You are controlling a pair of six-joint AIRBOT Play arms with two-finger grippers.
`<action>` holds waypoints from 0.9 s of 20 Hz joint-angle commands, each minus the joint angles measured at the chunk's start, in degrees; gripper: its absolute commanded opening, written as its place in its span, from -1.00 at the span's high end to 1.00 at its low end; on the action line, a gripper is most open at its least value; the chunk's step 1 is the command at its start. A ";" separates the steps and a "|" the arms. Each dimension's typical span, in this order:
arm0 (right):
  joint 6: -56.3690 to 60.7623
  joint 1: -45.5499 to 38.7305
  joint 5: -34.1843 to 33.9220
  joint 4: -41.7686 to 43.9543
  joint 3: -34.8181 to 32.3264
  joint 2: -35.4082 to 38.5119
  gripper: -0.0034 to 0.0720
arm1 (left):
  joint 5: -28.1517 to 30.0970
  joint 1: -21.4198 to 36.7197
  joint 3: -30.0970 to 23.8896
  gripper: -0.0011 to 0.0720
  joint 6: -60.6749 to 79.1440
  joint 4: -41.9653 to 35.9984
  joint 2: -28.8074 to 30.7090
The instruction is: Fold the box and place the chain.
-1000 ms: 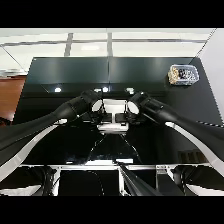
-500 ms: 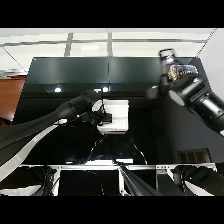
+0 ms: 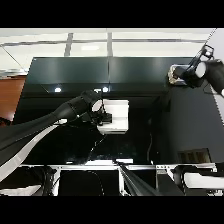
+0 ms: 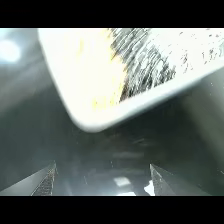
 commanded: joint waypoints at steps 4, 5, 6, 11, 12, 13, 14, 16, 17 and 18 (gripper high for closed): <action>2.47 -8.48 3.50 20.06 21.88 -18.01 -1.00 | 0.00 0.02 0.04 0.89 0.02 0.00 0.00; 2.54 -8.46 3.54 20.28 23.82 -19.54 -1.00 | 0.00 0.02 0.04 0.89 0.02 0.00 0.00; 2.54 -8.26 3.78 20.46 25.35 -20.85 -1.00 | 0.00 0.02 0.04 0.89 0.02 0.00 0.00; 2.80 -8.15 5.25 20.46 26.62 -23.76 -0.69 | 0.00 0.02 0.04 0.89 0.02 0.00 0.00; 2.80 -8.15 5.29 20.52 26.62 -24.02 -0.69 | 0.00 0.02 0.04 0.89 0.02 0.00 0.00; 2.80 -8.13 5.40 20.57 26.62 -24.37 -0.69 | 0.02 0.02 0.04 0.89 0.02 0.00 0.00; 2.80 -8.04 5.31 20.55 26.62 -24.70 -0.69 | 0.02 0.02 0.04 0.89 0.02 0.00 0.00; 2.78 -7.96 4.28 22.05 26.62 -25.35 -0.54 | 0.02 0.02 0.04 0.89 0.02 0.00 0.00; 2.75 -7.96 3.78 22.80 26.62 -25.57 -0.53 | 0.02 0.02 0.04 0.89 0.02 0.00 0.00; 2.73 -7.91 3.39 22.95 26.62 -25.68 -0.30 | 0.02 0.02 0.04 0.89 0.02 0.00 0.00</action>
